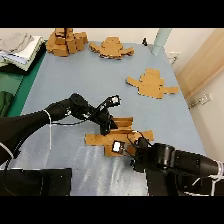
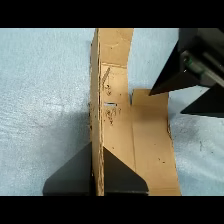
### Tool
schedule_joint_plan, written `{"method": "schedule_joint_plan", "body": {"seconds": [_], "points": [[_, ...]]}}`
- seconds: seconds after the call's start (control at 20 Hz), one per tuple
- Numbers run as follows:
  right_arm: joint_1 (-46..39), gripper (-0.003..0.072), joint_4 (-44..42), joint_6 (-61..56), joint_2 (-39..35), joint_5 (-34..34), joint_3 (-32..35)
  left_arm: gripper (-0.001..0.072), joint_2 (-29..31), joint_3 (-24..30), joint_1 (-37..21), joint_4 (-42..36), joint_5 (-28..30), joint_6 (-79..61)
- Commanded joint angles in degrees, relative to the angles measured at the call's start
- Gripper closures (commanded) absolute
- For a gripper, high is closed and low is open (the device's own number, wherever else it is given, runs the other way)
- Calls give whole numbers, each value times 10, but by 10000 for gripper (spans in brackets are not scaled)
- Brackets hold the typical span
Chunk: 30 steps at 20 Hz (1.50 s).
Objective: Fold the box.
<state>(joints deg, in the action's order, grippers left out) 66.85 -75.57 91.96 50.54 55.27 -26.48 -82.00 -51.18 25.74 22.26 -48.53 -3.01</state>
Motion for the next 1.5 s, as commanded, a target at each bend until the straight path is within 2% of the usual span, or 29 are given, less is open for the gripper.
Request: {"method": "schedule_joint_plan", "body": {"seconds": [0.0,0.3,0.7,1.1,1.15,1.2,1.45], "points": [[14,86,72,-1,35,-44,5,696,0,-1,0,0,0,0],[13,86,126,-51,32,-77,-9,696,0,-1,0,0,0,0],[13,86,128,-57,16,-70,-26,696,0,-1,0,0,0,0],[13,83,106,-112,14,-73,-26,696,0,-1,0,0,0,0],[13,77,107,-119,14,-74,-26,696,0,-1,0,0,0,0],[13,-34,113,-126,14,-71,-27,696,0,-1,0,0,0,0],[-26,-34,96,-116,-11,-52,-34,696,0,-1,0,0,0,0]]}}
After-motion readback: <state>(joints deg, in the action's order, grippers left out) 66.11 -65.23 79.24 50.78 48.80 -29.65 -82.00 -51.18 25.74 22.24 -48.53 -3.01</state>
